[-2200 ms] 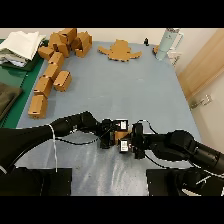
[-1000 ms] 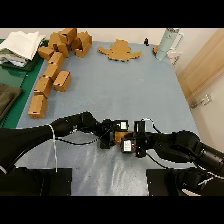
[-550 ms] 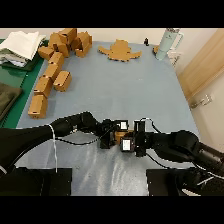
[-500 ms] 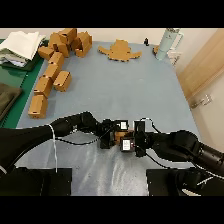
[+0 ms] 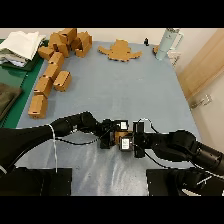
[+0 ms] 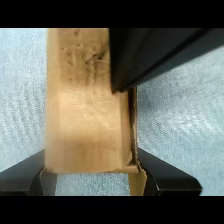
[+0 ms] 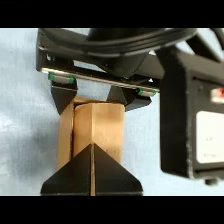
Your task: Fold the box.
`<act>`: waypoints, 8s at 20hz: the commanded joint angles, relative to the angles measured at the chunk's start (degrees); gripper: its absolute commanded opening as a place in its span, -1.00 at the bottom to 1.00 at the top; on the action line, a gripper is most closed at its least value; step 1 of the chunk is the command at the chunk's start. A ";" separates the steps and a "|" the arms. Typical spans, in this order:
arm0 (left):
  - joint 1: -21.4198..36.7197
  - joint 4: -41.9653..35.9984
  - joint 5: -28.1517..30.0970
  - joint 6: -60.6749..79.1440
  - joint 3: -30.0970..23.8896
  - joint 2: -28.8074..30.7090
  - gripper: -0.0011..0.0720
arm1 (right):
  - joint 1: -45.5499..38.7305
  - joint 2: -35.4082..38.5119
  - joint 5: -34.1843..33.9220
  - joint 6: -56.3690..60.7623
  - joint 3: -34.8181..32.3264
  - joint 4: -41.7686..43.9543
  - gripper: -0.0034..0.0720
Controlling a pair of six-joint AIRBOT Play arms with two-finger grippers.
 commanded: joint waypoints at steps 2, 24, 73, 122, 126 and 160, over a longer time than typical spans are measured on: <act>-0.02 0.02 0.00 0.00 0.04 -0.04 0.43 | 1.01 -0.07 -0.57 -0.07 0.02 4.50 -0.82; -0.02 0.02 0.02 0.00 0.04 -0.04 0.43 | 3.50 2.75 -5.18 17.94 -1.33 -11.56 -0.89; 9.99 9.53 3.65 -24.24 0.76 9.14 0.43 | -27.98 -22.62 -28.52 79.36 20.50 -13.94 -0.89; 46.05 40.04 6.56 -74.64 32.41 -20.22 0.43 | -27.98 -22.62 -28.52 79.36 20.50 -13.94 -0.89; 46.16 40.04 6.05 -74.71 32.41 -20.28 0.84 | -27.98 -22.62 -28.52 79.36 20.50 -13.94 -0.89; 17.49 36.22 -20.61 -81.70 10.32 17.00 -0.94 | -27.98 -22.62 -28.52 79.36 20.50 -13.94 -0.89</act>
